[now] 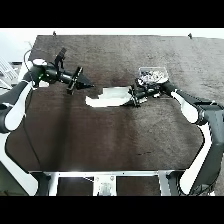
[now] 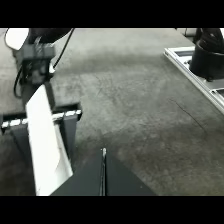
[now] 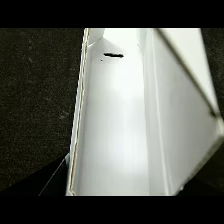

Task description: Fold the box and place the chain.

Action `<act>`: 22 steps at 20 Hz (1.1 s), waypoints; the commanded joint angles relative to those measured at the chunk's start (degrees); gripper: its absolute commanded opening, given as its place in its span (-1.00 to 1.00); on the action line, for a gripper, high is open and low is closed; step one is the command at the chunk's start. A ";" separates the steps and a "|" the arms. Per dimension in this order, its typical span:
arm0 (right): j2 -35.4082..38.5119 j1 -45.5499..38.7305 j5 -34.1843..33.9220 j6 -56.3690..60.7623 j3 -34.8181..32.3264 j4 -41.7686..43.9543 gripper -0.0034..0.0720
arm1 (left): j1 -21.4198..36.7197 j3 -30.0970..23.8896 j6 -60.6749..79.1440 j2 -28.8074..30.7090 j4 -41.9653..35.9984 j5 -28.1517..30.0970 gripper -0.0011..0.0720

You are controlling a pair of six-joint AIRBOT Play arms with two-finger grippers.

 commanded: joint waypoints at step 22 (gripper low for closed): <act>-0.04 0.02 0.02 0.00 0.00 0.00 0.36 | -13.68 -15.39 2.71 5.88 3.50 59.28 -0.92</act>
